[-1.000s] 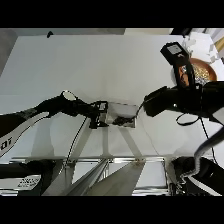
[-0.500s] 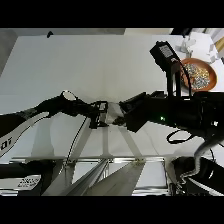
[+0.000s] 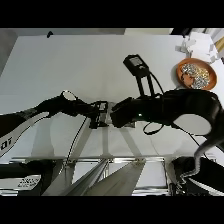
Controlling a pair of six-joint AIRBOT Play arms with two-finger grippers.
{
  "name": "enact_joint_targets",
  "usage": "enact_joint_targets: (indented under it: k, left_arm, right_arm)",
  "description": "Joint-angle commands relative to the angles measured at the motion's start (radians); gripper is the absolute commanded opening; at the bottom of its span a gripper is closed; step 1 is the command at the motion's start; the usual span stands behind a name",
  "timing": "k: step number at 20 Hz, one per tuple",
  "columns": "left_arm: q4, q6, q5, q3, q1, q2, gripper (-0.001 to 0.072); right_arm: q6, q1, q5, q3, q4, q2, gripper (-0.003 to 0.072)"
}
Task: Fold the box and place the chain.
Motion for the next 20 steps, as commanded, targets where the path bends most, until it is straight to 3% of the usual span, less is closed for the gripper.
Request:
enact_joint_targets:
  k: [1,9,11,13,16,20]
  left_arm:
    - [0.0,0.0,0.0,0.001,0.001,0.0,0.0273]
    - [0.0,0.0,0.0,0.001,0.001,0.0,0.0273]
    - [0.0,0.0,0.0,0.001,0.001,0.0,0.0273]
    - [0.0,0.0,0.0,0.001,0.001,0.0,0.0273]
    - [0.0,0.0,0.0,0.001,0.001,0.0,0.0273]
    - [0.0,0.0,0.0,0.001,0.001,0.0,0.0273]
  right_arm:
    - [0.0,0.001,0.032,-0.002,-0.05,-0.074,0.0018]
    - [0.0,0.001,0.082,-0.011,-0.099,-0.222,0.0033]
    - [0.0,0.001,0.082,-0.012,-0.124,-0.233,0.0193]
    - [0.0,0.0,0.082,-0.012,-0.134,-0.233,0.0209]
    - [0.0,0.0,0.089,-0.011,-0.148,-0.203,0.0209]
    - [0.0,-0.069,0.154,-0.011,-0.203,-0.052,0.02]
